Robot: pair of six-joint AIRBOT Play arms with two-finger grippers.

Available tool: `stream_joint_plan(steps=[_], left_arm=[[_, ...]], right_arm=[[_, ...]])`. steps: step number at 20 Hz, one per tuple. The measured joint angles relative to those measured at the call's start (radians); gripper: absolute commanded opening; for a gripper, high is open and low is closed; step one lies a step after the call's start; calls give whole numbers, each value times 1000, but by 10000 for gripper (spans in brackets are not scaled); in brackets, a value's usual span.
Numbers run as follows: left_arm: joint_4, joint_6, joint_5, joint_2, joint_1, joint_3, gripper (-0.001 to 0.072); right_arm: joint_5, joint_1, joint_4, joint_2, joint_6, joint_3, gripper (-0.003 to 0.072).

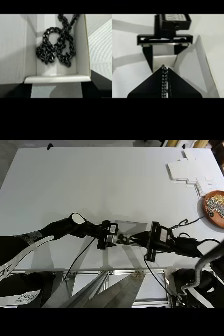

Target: Fold the box and place the chain.

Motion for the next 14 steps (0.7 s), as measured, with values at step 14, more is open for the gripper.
stream_joint_plan(steps=[14], left_arm=[[0, 0, 0, 0, 0, 0, 402]], right_arm=[[188, -209, -451, 66, 50, 15, 210]])
